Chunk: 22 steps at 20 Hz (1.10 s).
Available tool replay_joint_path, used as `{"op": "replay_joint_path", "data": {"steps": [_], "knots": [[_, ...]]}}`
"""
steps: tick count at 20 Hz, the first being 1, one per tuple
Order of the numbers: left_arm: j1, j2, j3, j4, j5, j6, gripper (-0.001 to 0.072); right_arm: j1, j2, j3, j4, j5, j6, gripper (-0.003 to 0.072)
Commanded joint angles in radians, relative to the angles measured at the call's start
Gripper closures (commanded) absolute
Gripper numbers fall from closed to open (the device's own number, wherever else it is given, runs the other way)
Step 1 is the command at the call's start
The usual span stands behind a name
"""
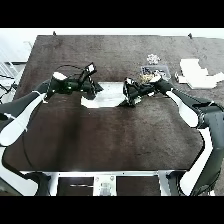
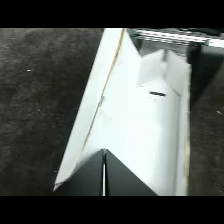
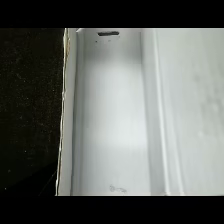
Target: Fold the box and place the chain.
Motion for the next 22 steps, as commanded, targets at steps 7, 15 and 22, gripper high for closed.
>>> {"op": "replay_joint_path", "data": {"steps": [7,15,22], "knots": [[-0.001,-0.117,0.100,0.006,0.012,-0.028,0.0694,0.001,0.000,0.000,0.000,0.000,0.000,0.0110],[-0.001,-0.137,0.100,0.027,0.021,-0.024,0.0692,0.001,0.000,0.000,0.000,0.000,0.000,0.0110],[0.066,-0.028,0.100,0.046,-0.106,-0.024,0.0689,0.001,0.000,0.000,0.000,0.000,0.000,0.0110]]}}
